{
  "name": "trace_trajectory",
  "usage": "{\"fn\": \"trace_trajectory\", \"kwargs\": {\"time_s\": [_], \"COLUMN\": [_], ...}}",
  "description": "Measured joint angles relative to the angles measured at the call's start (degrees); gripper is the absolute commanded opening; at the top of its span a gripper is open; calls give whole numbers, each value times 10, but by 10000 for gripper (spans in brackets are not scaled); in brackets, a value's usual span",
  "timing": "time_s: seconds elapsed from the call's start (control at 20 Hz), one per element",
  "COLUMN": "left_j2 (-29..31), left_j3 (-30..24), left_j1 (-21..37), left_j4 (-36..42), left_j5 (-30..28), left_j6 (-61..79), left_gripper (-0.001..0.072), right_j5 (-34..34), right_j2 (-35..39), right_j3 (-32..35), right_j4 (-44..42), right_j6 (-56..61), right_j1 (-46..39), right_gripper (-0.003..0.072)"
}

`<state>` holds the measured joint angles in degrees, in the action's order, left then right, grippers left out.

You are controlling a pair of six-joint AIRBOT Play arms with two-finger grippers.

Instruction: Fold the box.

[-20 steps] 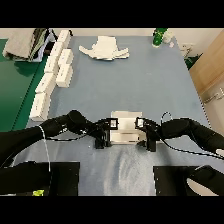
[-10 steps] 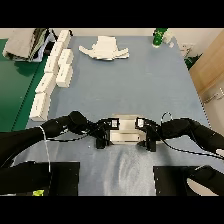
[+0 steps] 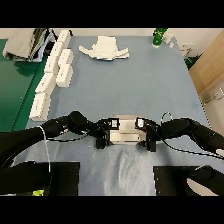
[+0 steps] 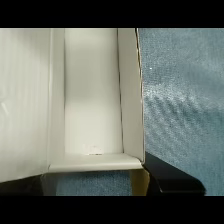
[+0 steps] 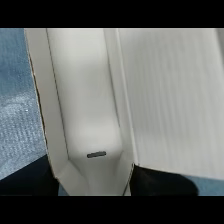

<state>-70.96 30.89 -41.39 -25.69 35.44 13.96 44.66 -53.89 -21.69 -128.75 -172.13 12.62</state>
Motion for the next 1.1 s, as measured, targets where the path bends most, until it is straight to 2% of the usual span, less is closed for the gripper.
{"fn": "trace_trajectory", "kwargs": {"time_s": [0.45,0.5,0.55,0.6,0.85,1.0,1.1], "left_j2": [0,0,0,0,0,0,0], "left_j3": [0,0,0,0,0,0,0], "left_j1": [0,0,0,0,0,0,0], "left_j4": [0,0,0,1,1,0,0], "left_j5": [1,1,1,3,2,2,2], "left_j6": [0,0,0,0,0,0,1], "left_gripper": [520,520,520,520,520,520,520], "right_j5": [0,0,0,-2,4,30,74], "right_j2": [0,0,0,0,15,44,72], "right_j3": [0,0,0,0,-4,-12,-21], "right_j4": [0,0,0,-2,17,83,134], "right_j6": [0,0,0,5,57,139,206], "right_j1": [0,0,0,0,0,0,0], "right_gripper": [510,537,699,716,716,716,715]}}
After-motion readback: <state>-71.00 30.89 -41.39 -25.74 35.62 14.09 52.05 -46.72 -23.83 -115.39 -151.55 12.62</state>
